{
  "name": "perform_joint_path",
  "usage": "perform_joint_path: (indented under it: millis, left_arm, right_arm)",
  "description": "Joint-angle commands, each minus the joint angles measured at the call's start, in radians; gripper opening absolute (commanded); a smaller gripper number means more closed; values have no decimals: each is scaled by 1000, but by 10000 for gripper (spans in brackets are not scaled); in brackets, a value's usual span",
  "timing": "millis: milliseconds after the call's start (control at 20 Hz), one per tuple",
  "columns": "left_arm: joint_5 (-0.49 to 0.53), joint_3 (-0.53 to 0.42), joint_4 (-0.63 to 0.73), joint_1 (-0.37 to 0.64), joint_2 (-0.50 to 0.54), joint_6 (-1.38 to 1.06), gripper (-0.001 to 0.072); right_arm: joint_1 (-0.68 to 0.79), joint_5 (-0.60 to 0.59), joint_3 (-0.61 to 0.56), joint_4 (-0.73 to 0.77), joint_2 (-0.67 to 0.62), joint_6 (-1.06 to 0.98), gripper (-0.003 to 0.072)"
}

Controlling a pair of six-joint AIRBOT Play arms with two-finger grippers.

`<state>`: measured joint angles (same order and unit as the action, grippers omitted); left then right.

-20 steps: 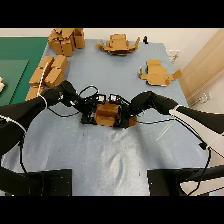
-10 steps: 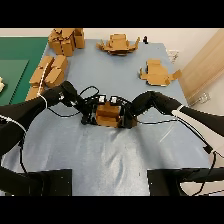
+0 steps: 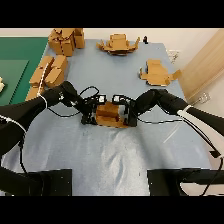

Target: Fold the box.

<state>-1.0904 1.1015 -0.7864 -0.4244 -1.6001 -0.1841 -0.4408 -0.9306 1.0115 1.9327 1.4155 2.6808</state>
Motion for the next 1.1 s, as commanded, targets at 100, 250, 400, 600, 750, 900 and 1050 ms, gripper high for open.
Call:
perform_joint_path:
  millis: [100,250,400,600,750,900,1050]
  left_arm:
    - [6,1,1,1,0,2,166]
    - [6,1,1,1,0,2,166]
    - [6,1,1,1,0,1,166]
    - [7,1,1,1,0,1,166]
    - [6,1,1,1,0,1,166]
    - [6,1,1,1,0,1,166]
    - [6,1,1,1,0,1,166]
  right_arm:
    - [0,-83,1,-21,-98,-203,10]
    - [0,-45,1,137,-158,-224,9]
    - [-3,86,2,385,-143,-88,8]
    - [-2,216,64,420,-6,-60,8]
    - [-1,218,163,401,123,-55,8]
    - [0,162,250,383,217,-98,8]
    - [0,54,282,372,271,-109,8]
